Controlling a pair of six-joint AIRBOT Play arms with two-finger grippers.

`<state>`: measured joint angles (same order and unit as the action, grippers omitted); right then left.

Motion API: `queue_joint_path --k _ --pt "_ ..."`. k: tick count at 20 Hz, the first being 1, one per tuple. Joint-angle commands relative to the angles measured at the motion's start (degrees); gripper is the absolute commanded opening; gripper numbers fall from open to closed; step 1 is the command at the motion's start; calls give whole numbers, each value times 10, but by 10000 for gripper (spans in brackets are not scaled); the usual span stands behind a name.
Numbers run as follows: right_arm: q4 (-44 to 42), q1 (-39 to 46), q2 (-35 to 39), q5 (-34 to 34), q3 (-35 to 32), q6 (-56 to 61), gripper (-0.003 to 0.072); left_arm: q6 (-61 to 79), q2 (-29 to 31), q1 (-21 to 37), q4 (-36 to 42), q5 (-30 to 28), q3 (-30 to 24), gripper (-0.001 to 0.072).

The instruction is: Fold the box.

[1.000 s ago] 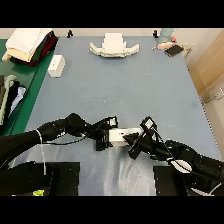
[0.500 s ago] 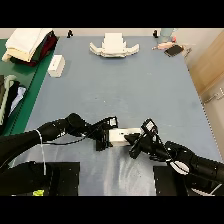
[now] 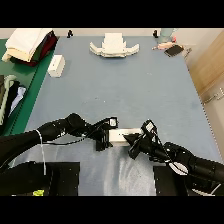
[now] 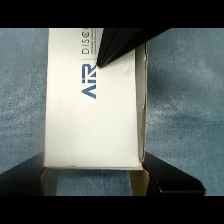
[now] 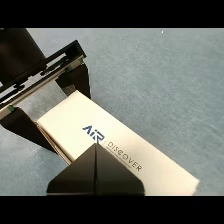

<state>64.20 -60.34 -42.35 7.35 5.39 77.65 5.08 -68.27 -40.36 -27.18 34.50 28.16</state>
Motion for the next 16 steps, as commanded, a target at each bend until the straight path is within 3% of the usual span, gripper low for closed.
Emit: queue_joint_path --k 1,16 --pt "-3 -5 -1 -9 -2 10 2 -2 0 0 2 0 0 525" --pt "-17 -5 28 -15 23 29 2 -2 0 0 2 0 0 525"
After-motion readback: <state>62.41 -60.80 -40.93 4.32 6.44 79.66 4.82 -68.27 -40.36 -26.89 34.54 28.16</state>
